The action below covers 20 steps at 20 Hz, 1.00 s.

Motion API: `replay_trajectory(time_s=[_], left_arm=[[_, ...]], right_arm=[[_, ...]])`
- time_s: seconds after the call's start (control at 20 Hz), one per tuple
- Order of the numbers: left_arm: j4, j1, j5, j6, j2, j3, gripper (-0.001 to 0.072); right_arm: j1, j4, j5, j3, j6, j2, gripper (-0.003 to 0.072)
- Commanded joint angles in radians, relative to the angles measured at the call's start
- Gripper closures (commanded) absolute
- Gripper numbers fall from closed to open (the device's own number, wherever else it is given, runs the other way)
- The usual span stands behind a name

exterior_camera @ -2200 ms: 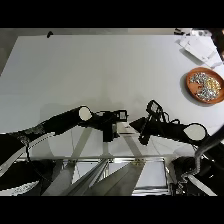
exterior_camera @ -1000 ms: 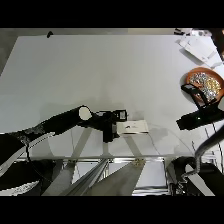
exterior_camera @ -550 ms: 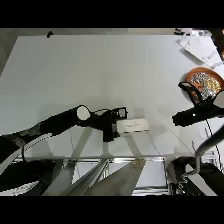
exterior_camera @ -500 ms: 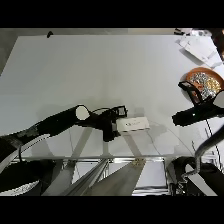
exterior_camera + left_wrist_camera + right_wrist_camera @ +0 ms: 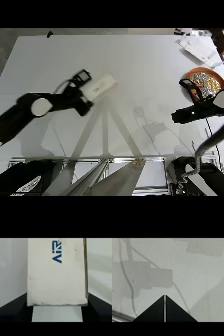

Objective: Fold the box and place the chain.

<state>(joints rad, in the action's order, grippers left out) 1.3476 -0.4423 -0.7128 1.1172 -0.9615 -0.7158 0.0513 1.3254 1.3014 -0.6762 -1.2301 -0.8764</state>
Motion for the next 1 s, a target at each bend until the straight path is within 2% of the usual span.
replay_trajectory(time_s=[0.0,0.1,0.3,0.4,0.6,0.95], left_arm=[[0.336,0.206,-0.15,0.35,0.1,-0.001,0.0706],[0.346,0.333,-0.199,0.352,0.093,0.002,0.0706],[0.343,0.55,-0.152,0.414,0.056,0.059,0.0705],[0.343,0.608,-0.151,0.413,0.026,0.079,0.0705],[0.339,0.631,-0.127,0.413,-0.031,0.125,0.0705],[0.313,0.631,-0.146,0.413,-0.174,0.13,0.0705]], right_arm=[[0.001,0.0,-0.013,-0.001,0.0,-0.001,0.0672],[0.001,0.0,-0.013,-0.001,0.0,-0.001,0.0672],[0.001,-0.002,-0.012,-0.001,0.0,-0.001,0.0672],[0.001,-0.002,-0.013,-0.001,0.0,-0.001,0.0672],[0.0,-0.002,-0.022,-0.001,0.0,-0.001,0.0672],[0.001,-0.002,-0.023,-0.001,0.0,-0.001,0.0672]])
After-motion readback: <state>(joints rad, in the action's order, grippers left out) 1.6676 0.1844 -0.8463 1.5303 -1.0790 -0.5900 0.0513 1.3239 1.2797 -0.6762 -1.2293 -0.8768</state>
